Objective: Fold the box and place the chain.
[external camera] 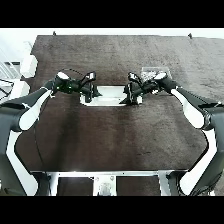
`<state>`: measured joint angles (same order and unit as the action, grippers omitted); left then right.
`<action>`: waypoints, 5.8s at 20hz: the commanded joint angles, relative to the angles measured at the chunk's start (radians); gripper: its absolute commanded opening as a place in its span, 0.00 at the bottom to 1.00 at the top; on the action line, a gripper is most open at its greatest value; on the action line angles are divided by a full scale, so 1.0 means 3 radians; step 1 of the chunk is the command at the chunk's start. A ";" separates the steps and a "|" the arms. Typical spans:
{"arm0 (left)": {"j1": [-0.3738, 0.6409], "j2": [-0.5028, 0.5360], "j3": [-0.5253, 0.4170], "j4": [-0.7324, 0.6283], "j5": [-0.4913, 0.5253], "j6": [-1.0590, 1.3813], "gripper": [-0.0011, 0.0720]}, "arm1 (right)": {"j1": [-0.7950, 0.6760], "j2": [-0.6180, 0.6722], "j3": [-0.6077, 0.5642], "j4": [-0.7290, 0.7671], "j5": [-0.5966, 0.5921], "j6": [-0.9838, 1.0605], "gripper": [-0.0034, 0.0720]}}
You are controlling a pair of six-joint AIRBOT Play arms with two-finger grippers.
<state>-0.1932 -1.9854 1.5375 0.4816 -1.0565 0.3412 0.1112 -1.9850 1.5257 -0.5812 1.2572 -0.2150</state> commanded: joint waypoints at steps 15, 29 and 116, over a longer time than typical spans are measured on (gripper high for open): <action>0.0000 -0.0001 0.0004 0.0000 0.0001 0.0000 0.04 | 0.0005 -0.0238 0.0173 0.0079 0.0072 -0.0098 0.85; 0.0000 -0.0001 0.0004 0.0000 0.0000 -0.0001 0.04 | 0.0025 -0.0359 0.0271 0.0079 0.0153 -0.0107 0.85; 0.0001 0.0060 0.0004 -0.0009 -0.0099 0.0050 0.44 | 0.0015 -0.0432 0.0384 -0.0071 0.0114 -0.0020 0.43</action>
<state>-0.1940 -1.9797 1.5375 0.4801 -1.0702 0.3527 0.1158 -2.1139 1.6405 -0.6029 1.2911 -0.2214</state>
